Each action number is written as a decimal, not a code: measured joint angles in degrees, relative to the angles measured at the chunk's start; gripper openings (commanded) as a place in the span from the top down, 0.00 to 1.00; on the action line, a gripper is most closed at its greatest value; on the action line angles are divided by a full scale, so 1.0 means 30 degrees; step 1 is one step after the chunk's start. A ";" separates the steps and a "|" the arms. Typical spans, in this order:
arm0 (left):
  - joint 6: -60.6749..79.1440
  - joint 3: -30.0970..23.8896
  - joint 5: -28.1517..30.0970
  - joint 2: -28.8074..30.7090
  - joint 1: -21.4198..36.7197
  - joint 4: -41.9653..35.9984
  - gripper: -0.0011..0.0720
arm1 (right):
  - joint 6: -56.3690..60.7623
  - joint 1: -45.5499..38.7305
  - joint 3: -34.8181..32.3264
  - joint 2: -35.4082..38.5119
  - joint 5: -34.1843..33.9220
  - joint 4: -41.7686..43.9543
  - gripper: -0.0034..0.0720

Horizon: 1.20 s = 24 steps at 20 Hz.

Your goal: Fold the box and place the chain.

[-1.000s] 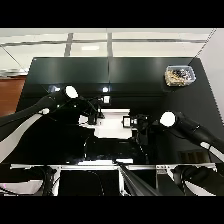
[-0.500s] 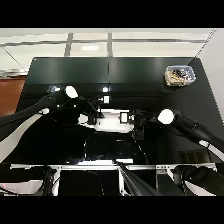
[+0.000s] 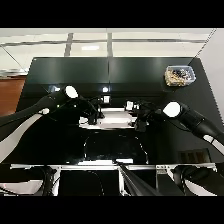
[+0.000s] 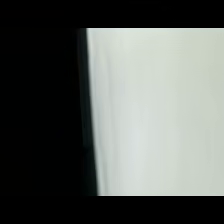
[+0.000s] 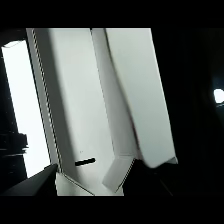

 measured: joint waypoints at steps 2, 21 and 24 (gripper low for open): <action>-0.0007 0.0000 0.0007 0.0000 0.0000 0.0007 0.94 | -0.0117 -0.0153 0.0015 -0.0044 -0.0080 0.0357 0.09; -0.0007 0.0000 -0.0124 0.0000 0.0000 -0.0066 0.94 | -0.6528 -0.0940 0.0022 -0.4029 0.0335 0.4721 0.14; -0.0007 0.0000 -0.0160 0.0000 0.0000 -0.0051 0.94 | -0.6870 -0.1086 0.0022 -0.4248 0.0583 0.4787 0.14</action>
